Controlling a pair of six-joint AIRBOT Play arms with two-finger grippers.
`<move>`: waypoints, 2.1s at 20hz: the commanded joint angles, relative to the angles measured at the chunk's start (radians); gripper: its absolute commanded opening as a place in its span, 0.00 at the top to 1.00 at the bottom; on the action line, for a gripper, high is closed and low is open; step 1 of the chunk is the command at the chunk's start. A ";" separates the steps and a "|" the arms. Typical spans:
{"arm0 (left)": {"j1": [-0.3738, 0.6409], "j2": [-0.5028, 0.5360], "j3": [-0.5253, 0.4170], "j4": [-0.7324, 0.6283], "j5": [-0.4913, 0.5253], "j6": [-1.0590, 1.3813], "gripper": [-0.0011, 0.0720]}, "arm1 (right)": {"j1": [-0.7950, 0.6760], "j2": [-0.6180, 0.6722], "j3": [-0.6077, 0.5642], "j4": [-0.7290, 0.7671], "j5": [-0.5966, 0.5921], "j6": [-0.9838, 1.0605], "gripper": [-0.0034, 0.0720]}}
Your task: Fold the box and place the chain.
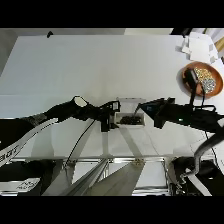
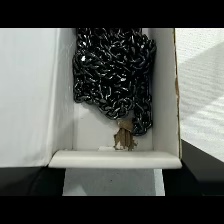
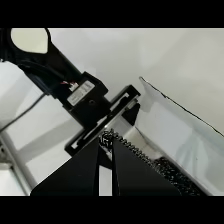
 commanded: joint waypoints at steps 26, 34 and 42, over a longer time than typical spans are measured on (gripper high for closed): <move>0.000 0.001 0.000 0.000 0.000 0.000 0.55 | 0.053 -0.550 0.346 -0.592 -0.082 0.013 0.75; 0.000 0.001 0.000 0.000 0.000 0.000 0.55 | 0.126 -0.560 0.343 -0.478 0.177 -0.339 0.74; 0.000 0.001 0.000 0.000 0.001 0.000 0.55 | 0.184 -0.458 0.267 -0.415 0.256 -0.444 0.58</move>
